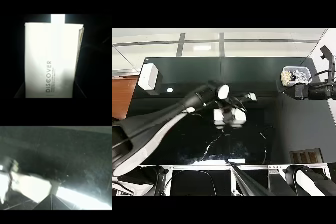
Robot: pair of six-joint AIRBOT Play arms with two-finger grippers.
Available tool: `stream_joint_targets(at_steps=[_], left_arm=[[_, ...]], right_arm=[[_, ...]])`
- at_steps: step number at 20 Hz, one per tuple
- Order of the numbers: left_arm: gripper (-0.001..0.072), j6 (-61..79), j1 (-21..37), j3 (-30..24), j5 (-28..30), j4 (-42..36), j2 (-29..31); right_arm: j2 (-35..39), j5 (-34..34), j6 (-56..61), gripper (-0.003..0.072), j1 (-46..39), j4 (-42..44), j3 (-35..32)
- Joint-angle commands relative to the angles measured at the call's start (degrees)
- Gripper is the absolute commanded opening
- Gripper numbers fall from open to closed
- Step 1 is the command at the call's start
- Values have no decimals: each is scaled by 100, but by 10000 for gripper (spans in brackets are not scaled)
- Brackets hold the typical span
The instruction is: Fold the box and place the chain.
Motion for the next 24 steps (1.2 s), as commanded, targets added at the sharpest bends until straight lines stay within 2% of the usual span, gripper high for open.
stream_joint_targets(at_steps=[1, 3, 5, 9, 12, 16, 20, 24], left_arm=[[289, -1665, 713, 129, -1064, 1279, 446], [289, -2699, 1591, 114, -1591, 1668, 723], [289, -3292, 2649, -26, -1934, 1685, 973], [289, -3604, 4695, -590, -1902, 1565, 1375], [290, -3539, 5783, -734, -1622, 1252, 1370], [290, -3202, 6502, -752, -765, 1180, 1331], [291, -2441, 6673, -772, 2, 411, 922], [291, -2208, 6658, -761, 815, 7, 435]], right_arm=[[2, -66, 4, 15, -4, -7, 7], [2, -79, 4, 15, -4, -7, 7], [2, -94, 4, 15, -4, -7, 7], [2, -195, 11, 15, -4, -4, 7], [2, -363, 105, 15, -4, -4, 7], [2, -407, 160, 16, -2, -4, 7], [2, -584, 216, 15, -2, -2, 7], [2, -614, 284, 15, -2, -2, 7]])
